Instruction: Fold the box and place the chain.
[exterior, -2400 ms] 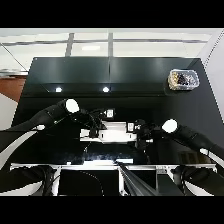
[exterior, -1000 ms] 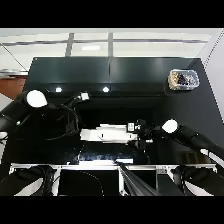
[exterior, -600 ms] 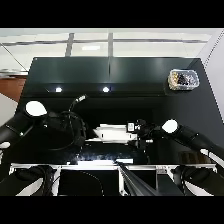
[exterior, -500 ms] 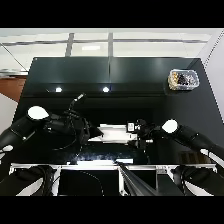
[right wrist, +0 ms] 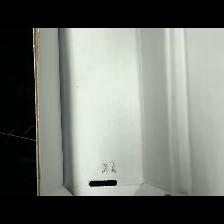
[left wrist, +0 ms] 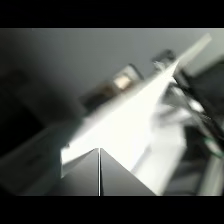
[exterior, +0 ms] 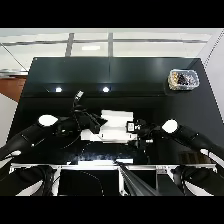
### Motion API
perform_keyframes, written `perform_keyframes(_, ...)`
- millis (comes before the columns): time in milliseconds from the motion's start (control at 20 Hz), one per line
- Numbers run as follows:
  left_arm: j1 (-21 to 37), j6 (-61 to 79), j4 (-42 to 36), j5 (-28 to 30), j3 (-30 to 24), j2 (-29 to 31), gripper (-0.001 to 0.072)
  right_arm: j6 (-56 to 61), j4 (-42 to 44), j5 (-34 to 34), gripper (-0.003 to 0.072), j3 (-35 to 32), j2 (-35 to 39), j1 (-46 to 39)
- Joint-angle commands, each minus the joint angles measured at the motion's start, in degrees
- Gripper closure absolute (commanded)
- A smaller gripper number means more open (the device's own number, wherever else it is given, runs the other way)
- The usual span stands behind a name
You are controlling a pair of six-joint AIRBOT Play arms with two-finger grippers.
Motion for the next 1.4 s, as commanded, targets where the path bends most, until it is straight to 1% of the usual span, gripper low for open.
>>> perform_keyframes(0, -1.5, 0.4, -1.6, 6.9, -0.1, -2.3, 0.0678, 0.0, 0.0, 0.0, 0.0154, 0.0, 0.0, 0.1)
perform_keyframes(200, -1.5, 0.4, -1.6, 5.3, -0.1, -6.0, 0.0677, 0.0, 0.0, 0.0, 0.0154, 0.0, 0.0, 0.1)
perform_keyframes(500, -1.5, 0.4, -0.9, -3.0, -0.1, -9.0, 0.0677, 0.0, 0.0, 0.0, 0.0154, 0.0, 0.0, 0.1)
perform_keyframes(650, 0.9, 0.4, -0.6, -2.6, 0.3, -8.0, 0.0677, 0.0, 0.0, 0.0, 0.0154, 0.0, 0.0, 0.1)
perform_keyframes(800, 6.5, 0.3, 4.8, -3.4, 1.2, -4.3, 0.0667, 0.0, 0.0, 0.0, 0.0154, 0.0, 0.0, 0.1)
perform_keyframes(850, 8.2, 0.3, 7.5, -4.0, 1.2, -2.6, 0.0541, 0.0, 0.0, 0.0, 0.0154, 0.0, 0.0, 0.1)
perform_keyframes(950, 11.3, 0.3, 13.8, -5.9, 1.2, 1.2, 0.0075, 0.0, 0.0, 0.0, 0.0154, 0.0, 0.0, 0.1)
perform_keyframes(1000, 12.6, 0.5, 18.6, -7.7, 1.3, 3.2, 0.0026, 0.0, 0.0, 0.0, 0.0154, 0.0, 0.0, 0.1)
perform_keyframes(1050, 13.4, 0.2, 26.2, -9.2, 1.3, 5.5, 0.0025, 0.0, 0.0, 0.0, 0.0154, 0.0, 0.0, 0.1)
perform_keyframes(1150, 12.9, 0.1, 41.9, -15.4, 1.1, 9.7, 0.0024, 0.0, 0.0, 0.0, 0.0154, 0.0, 0.0, 0.1)
perform_keyframes(1200, 12.4, 0.2, 47.1, -17.8, 0.9, 11.1, 0.0024, 0.0, 0.0, 0.0, 0.0154, 0.0, 0.0, 0.1)
perform_keyframes(1250, 11.8, 0.9, 50.4, -19.8, 0.8, 11.9, 0.0024, 0.0, 0.0, 0.0, 0.0154, 0.0, 0.0, 0.1)
perform_keyframes(1350, 10.2, 9.2, 50.7, -22.3, 0.8, 11.8, 0.0024, 0.0, 0.0, 0.1, 0.0154, 0.0, 0.0, 0.1)
